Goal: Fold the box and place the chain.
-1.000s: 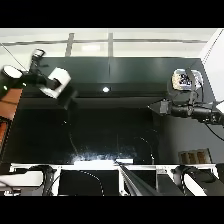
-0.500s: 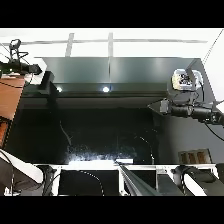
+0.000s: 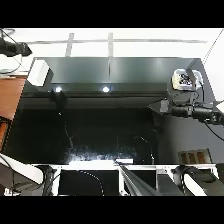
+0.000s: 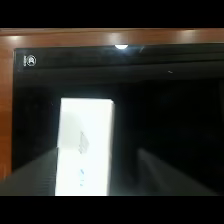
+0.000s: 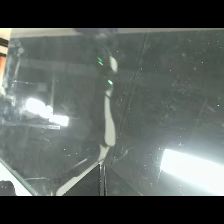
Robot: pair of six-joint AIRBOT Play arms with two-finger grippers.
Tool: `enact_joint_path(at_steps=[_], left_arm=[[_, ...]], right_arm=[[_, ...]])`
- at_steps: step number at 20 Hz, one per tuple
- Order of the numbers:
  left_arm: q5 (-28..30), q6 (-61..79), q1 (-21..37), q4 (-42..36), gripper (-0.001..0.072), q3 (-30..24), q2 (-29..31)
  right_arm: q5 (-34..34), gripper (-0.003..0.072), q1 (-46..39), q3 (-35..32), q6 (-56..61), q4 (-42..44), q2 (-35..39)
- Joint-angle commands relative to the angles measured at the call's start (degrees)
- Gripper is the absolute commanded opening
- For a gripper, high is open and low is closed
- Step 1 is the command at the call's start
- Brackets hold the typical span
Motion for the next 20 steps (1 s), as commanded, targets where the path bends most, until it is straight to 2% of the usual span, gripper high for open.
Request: enact_joint_path(at_steps=[1,2,3,4,5,6,7,8,10,12,14,16,20], left_arm=[[-18.6,-9.2,0.8,0.8,0.0256,-3.7,9.0],[-23.5,-10.4,1.0,0.3,0.0232,-7.1,11.7],[-25.8,-10.3,0.8,-0.7,0.0219,-11.1,15.0],[-25.0,-10.2,0.3,-1.7,0.0219,-17.1,19.7],[-21.2,-9.9,-0.4,-3.2,0.0218,-24.4,25.5],[-14.4,-9.6,-1.2,-6.1,0.0217,-34.0,32.7],[-7.8,-8.1,-2.3,-9.7,0.0157,-43.8,40.0],[-2.2,-3.7,-3.9,-13.8,0.0031,-54.6,47.9],[6.0,1.3,-7.8,-16.4,0.0029,-73.3,62.6],[11.6,1.2,-9.8,-16.1,0.0029,-86.1,75.2],[13.6,0.7,-9.7,-16.1,0.003,-92.2,84.9],[13.6,0.7,-9.2,-14.8,0.003,-93.9,91.0],[12.0,0.3,-8.1,-12.2,0.003,-93.9,93.8]], right_arm=[[5.7,0.0042,-2.0,1.7,0.0,-6.9,0.9],[8.2,0.0042,-3.6,2.3,0.0,-9.9,2.4],[9.4,0.0042,-5.3,2.3,0.1,-12.9,4.8],[9.8,0.0042,-6.9,2.3,0.5,-16.7,7.6],[9.0,0.0042,-8.2,2.1,1.4,-20.5,11.0],[7.1,0.0042,-9.3,1.2,1.6,-23.0,14.6],[4.2,0.0042,-10.1,-0.3,1.6,-24.0,17.9],[0.4,0.0042,-10.7,-2.7,1.6,-24.4,21.4],[-5.9,0.0042,-10.9,-7.4,1.6,-24.4,25.4],[-9.4,0.0042,-10.9,-9.7,1.6,-25.1,25.4],[-10.1,0.004,-10.9,-9.8,1.6,-25.6,25.4],[-10.1,0.004,-10.9,-9.8,1.5,-25.6,25.4],[-10.1,0.004,-10.9,-9.8,1.5,-25.6,25.4]])
